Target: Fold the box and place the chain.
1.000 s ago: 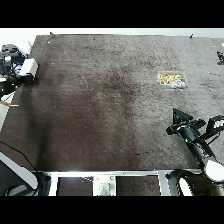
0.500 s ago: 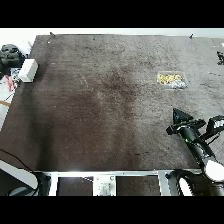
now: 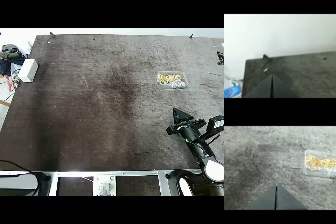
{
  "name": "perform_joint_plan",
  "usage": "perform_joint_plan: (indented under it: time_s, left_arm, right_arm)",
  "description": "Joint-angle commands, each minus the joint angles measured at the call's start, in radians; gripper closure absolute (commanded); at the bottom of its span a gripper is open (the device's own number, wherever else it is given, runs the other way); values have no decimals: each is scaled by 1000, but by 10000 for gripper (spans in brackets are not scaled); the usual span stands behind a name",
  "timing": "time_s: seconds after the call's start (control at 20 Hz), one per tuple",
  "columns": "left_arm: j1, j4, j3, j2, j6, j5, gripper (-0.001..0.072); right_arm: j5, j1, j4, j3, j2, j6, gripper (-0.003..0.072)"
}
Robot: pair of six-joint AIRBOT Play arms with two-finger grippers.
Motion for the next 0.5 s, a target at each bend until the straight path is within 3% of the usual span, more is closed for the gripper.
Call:
perform_joint_plan:
  time_s: [0.0,0.2,0.45]
  left_arm:
    - [-38,-49,-142,192,5,51,706]
    - [-150,-151,-525,470,151,333,706]
    - [-245,-334,-921,753,335,407,706]
  right_arm:
    - [-1,1,0,0,1,0,676]
    - [-1,1,0,0,1,0,676]
    - [-1,1,0,0,1,0,676]
